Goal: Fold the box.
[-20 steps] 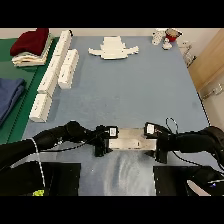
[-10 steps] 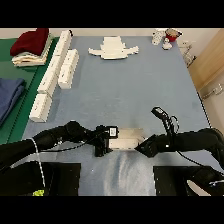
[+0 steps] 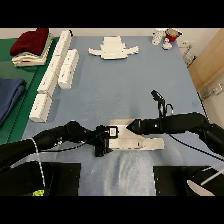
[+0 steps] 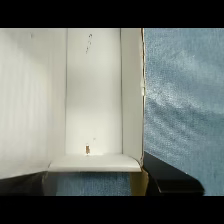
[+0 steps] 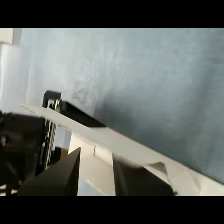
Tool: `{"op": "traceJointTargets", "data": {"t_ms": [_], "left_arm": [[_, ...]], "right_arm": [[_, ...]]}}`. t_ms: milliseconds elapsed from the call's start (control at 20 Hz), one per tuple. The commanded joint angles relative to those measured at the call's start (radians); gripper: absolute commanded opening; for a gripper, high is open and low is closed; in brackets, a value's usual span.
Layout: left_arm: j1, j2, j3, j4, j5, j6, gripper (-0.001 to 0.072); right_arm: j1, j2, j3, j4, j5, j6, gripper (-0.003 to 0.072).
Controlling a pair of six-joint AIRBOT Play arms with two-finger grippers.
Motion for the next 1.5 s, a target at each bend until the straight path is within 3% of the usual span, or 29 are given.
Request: {"op": "traceJointTargets", "data": {"t_ms": [0, 250, 700, 1000, 1100, 1250, 1450], "left_arm": [[0.0, 0.001, 0.0, 0.0, 0.0, 0.001, 0.0443], [0.0, 0.001, 0.0, 0.0, 0.0, 0.001, 0.0443], [0.0, 0.001, 0.0, 0.0, 0.0, 0.0, 0.0443], [0.0, 0.001, 0.0, 0.0, 0.0, 0.0, 0.0442], [0.0, 0.001, 0.0, 0.0, 0.0, 0.001, 0.0443], [0.0, 0.001, 0.0, 0.0, 0.0, 0.001, 0.0443], [0.0, 0.001, 0.0, 0.0, 0.0, 0.001, 0.0442]], "right_arm": [[-0.001, -0.108, 0.019, -0.011, 0.095, 0.009, 0.0294], [-0.001, -0.242, 0.019, -0.011, 0.104, 0.008, 0.0293], [-0.001, -0.246, 0.02, -0.019, 0.109, -0.003, 0.0293], [-0.001, -0.072, 0.02, -0.124, 0.095, -0.056, 0.0293], [-0.001, 0.036, 0.02, -0.214, 0.049, -0.056, 0.0293], [-0.001, 0.193, 0.019, -0.372, -0.11, -0.081, 0.0293], [-0.001, 0.317, 0.017, -0.397, -0.388, -0.414, 0.0295]]}}
